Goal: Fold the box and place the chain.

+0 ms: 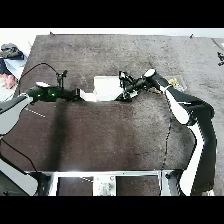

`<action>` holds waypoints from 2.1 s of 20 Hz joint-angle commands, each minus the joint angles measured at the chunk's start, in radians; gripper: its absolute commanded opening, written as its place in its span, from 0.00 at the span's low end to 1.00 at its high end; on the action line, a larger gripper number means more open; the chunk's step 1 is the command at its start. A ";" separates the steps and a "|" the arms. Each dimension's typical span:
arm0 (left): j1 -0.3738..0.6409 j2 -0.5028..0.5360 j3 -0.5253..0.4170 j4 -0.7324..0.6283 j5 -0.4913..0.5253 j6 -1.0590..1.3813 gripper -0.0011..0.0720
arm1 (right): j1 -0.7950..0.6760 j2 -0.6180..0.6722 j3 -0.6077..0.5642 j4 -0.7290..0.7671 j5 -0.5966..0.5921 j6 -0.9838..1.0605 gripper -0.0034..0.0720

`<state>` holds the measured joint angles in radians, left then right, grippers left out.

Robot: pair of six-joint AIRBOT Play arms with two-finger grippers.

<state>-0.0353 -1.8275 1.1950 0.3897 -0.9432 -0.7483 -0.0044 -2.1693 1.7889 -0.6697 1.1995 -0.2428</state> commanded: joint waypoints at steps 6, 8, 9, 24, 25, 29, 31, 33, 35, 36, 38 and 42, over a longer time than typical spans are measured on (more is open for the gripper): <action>-0.018 -0.010 0.072 -0.193 -0.146 0.101 0.47 | 0.000 -0.001 0.000 0.000 0.000 0.000 0.26; -0.024 -0.010 0.097 -0.187 -0.166 0.094 0.52 | 0.000 -0.001 0.000 0.000 -0.001 0.000 0.26; -0.031 -0.010 0.101 -0.188 -0.165 0.093 0.52 | 0.000 -0.001 0.000 0.000 0.000 0.000 0.26; -0.106 -0.010 0.204 0.116 -0.110 -0.211 0.52 | 0.000 -0.001 0.000 0.000 -0.002 0.000 0.26; -0.122 -0.010 0.238 0.192 -0.112 -0.285 0.52 | 0.000 -0.001 0.000 0.000 -0.002 0.000 0.26; -0.188 -0.010 0.333 0.390 -0.109 -0.504 0.52 | 0.000 -0.001 0.000 0.000 -0.002 0.000 0.26; -0.219 -0.010 0.357 0.484 -0.088 -0.627 0.52 | 0.000 -0.001 0.000 0.000 -0.002 0.000 0.26; -0.246 -0.010 0.367 0.534 -0.053 -0.711 0.52 | 0.000 -0.001 0.000 0.000 -0.002 0.000 0.26; -0.264 -0.011 0.367 0.557 -0.032 -0.755 0.52 | 0.000 -0.001 0.000 0.000 -0.002 0.000 0.26; -0.266 -0.011 0.367 0.563 -0.028 -0.772 0.52 | 0.000 -0.001 0.000 0.000 -0.003 0.000 0.26; -0.272 -0.011 0.367 0.576 -0.014 -0.798 0.52 | 0.000 -0.001 0.000 0.000 -0.002 0.000 0.26; -0.292 -0.011 0.369 0.634 0.011 -0.880 0.52 | 0.000 -0.001 0.000 0.000 -0.002 0.000 0.26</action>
<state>-0.3111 -1.8378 1.5612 0.9676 -0.9569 -1.5486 -0.0044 -2.1693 1.7885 -0.6697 1.1976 -0.2424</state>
